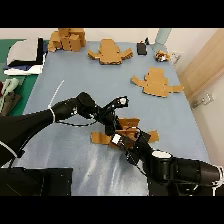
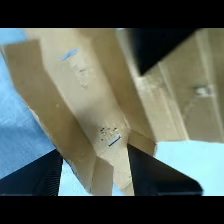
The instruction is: Fold the box.
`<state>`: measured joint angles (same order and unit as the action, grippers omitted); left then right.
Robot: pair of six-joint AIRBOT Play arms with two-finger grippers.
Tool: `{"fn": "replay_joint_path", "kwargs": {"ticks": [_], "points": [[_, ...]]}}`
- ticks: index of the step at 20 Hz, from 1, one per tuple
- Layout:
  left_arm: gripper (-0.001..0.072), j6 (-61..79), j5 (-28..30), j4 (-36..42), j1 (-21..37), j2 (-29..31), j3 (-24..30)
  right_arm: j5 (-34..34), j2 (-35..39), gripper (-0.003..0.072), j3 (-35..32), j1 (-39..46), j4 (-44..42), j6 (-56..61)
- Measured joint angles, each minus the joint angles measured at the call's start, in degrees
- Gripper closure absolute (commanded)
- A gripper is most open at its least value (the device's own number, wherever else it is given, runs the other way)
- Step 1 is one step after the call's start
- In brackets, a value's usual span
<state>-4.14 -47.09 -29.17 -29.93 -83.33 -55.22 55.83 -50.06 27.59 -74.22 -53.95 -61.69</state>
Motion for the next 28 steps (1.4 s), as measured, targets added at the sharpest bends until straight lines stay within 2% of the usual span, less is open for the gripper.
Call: {"fn": "replay_joint_path", "kwargs": {"ticks": [3,6,9,14,22,25,28], "points": [[0.0697,0.0,0.02,0.0,0.0,0.0,0.0,1.6,1.05,-0.0034,0.22,1.92,-0.07,0.85],[0.0697,0.0,0.02,0.0,0.0,0.0,0.0,1.88,2.71,-0.0034,0.24,6.19,-3.76,-2.32],[0.0696,0.0,0.02,0.0,0.0,0.0,0.0,-0.37,5.29,-0.0034,-0.42,11.08,-7.58,-10.75],[0.0697,0.0,0.0,0.0,0.0,0.0,0.0,-7.93,7.17,-0.0034,-1.38,21.27,-15.23,-28.35],[0.0697,0.0,0.02,0.02,0.0,-0.02,0.0,-12.02,6.6,-0.0034,-1.55,40.26,-41.16,-64.67],[0.0697,0.0,0.0,0.02,0.0,-0.02,0.0,-12.24,4.02,-0.0034,-1.55,45.16,-51.93,-78.42],[0.0697,0.0,0.0,0.0,0.0,-0.02,0.0,-12.33,1.03,-0.0034,-1.55,47.5,-58.82,-87.36]]}}
